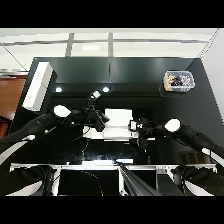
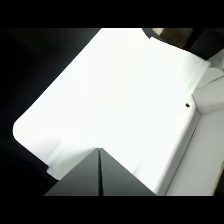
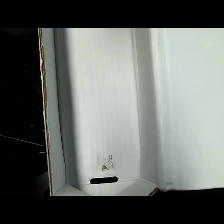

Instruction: Fold the box and place the chain.

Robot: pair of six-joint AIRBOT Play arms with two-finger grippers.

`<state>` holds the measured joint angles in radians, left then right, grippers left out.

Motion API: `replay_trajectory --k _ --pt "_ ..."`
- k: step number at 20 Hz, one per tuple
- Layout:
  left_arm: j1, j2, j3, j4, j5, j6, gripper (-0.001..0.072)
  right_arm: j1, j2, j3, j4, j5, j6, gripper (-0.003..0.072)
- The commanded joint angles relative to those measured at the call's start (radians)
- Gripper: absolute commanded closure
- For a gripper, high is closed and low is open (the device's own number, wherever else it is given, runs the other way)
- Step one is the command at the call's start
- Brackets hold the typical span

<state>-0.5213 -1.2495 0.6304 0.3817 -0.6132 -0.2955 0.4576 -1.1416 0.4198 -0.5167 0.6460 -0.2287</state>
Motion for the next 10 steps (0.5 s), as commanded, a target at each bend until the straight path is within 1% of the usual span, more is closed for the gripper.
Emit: replay_trajectory --k 1,2,3,5,6,7,8,9,10 --pt "0.051 0.104 0.001 0.063 -0.037 -0.034 0.0683 0.0 0.0 0.0 0.0 0.0 0.001 0.0524" --pt "0.079 0.145 0.001 0.105 -0.085 -0.072 0.0683 0.0 0.0 0.0 0.0 0.0 0.001 0.0524" --pt "0.118 0.188 0.0 0.145 -0.159 -0.104 0.0683 0.0 0.0 0.0 0.0 0.0 0.001 0.0525" --pt "0.209 0.254 -0.017 0.164 -0.303 -0.108 0.0682 0.0 0.0 0.0 0.0 0.0 0.001 0.0524" --pt "0.246 0.269 -0.03 0.164 -0.374 -0.102 0.0682 0.0 0.0 0.0 0.0 0.0 0.001 0.0524" --pt "0.272 0.271 -0.043 0.172 -0.473 -0.064 0.0682 0.0 0.0 0.0 0.0 0.0 0.001 0.0524" --pt "0.276 0.266 -0.054 0.199 -0.546 -0.008 0.0682 0.0 0.0 0.0 0.0 0.0 0.001 0.0524" --pt "0.267 0.262 -0.063 0.234 -0.565 0.013 0.0668 0.0 0.0 0.0 0.0 0.0 0.001 0.0525" --pt "0.251 0.262 -0.071 0.273 -0.536 0.013 0.0466 0.0 0.0 0.0 0.0 0.0 0.001 0.0524"
